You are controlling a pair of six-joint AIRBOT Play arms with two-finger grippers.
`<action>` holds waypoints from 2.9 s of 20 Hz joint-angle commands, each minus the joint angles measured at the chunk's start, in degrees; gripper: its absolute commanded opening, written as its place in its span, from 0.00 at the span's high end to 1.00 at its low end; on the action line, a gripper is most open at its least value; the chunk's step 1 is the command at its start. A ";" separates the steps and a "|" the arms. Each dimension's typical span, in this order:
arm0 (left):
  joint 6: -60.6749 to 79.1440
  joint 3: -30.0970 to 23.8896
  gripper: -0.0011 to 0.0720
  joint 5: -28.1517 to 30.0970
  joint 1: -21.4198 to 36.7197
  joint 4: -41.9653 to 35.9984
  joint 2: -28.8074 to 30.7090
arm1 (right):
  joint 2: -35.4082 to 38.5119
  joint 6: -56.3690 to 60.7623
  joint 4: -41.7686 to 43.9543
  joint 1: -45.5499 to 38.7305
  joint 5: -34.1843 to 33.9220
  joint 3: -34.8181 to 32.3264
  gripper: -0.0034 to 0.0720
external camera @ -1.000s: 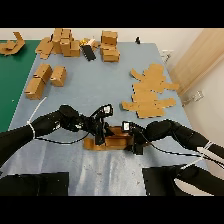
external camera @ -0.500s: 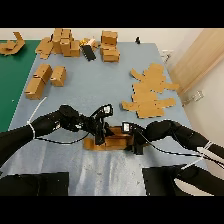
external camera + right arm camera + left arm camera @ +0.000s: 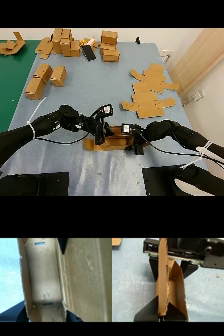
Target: Fold the box.
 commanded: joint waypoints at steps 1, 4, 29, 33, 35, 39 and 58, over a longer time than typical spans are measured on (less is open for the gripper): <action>0.02 0.07 0.97 0.02 -0.02 0.02 -0.02 | -0.11 -0.15 -0.37 0.17 0.15 -0.04 0.36; 0.02 0.07 0.97 0.02 -0.02 0.02 -0.02 | -0.11 -0.17 -0.52 0.17 0.13 -0.04 0.36; -10.67 0.20 0.13 2.27 0.52 4.79 1.99 | -0.11 -0.17 -0.52 0.17 0.11 -0.04 0.36; -26.29 0.20 0.12 2.73 4.79 22.38 10.43 | -0.11 -0.15 -0.52 0.17 0.11 -0.04 0.36; -39.58 0.20 0.13 -0.35 7.85 32.79 16.22 | -0.11 -0.15 -0.52 0.17 0.11 -0.04 0.36; -59.25 0.17 0.96 -19.12 9.62 38.05 23.23 | -0.13 -0.15 -0.52 0.17 0.13 -0.04 0.36; -71.58 -6.82 0.97 23.15 -5.68 -5.92 10.60 | -0.11 -0.15 -0.55 0.17 0.13 -0.04 0.36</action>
